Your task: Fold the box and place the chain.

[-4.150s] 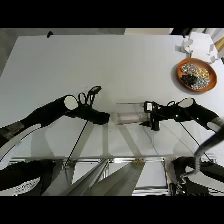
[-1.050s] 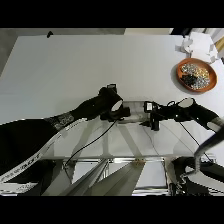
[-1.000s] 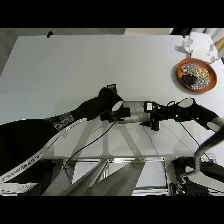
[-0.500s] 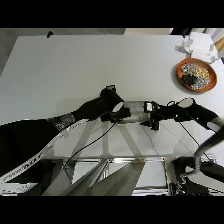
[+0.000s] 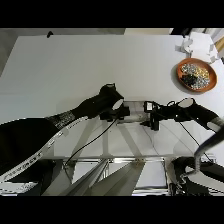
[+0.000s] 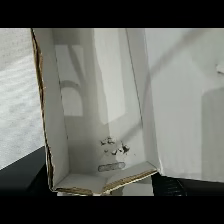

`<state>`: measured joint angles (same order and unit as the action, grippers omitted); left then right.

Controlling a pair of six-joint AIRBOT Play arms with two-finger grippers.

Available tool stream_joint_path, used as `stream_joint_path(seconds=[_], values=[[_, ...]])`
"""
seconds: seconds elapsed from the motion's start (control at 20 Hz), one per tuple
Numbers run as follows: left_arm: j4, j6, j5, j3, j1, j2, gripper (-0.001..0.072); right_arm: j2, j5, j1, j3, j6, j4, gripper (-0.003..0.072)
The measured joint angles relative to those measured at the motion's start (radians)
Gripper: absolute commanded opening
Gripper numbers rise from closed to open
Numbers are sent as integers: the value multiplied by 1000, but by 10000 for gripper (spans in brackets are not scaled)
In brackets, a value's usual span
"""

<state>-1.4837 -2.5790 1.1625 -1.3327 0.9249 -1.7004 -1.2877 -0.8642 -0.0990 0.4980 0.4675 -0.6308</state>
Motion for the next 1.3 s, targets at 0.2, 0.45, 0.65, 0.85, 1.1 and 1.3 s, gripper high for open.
stream_joint_path(seconds=[0.2,0.45,0.65,0.85,1.1,1.3], values=[[-14,11,64,-37,-2,-20,272,0,0,0,0,1,0,295],[-8,13,98,-50,10,-43,149,0,-1,0,-1,3,-1,295],[-10,13,102,-51,14,-48,129,0,-3,0,-1,3,-2,295],[-16,13,100,-52,16,-54,131,0,-2,0,-1,2,-2,295],[-18,13,86,-53,22,-70,5,0,0,0,-1,2,-1,295],[-18,13,87,-53,22,-72,3,0,0,0,-1,2,-1,295]])
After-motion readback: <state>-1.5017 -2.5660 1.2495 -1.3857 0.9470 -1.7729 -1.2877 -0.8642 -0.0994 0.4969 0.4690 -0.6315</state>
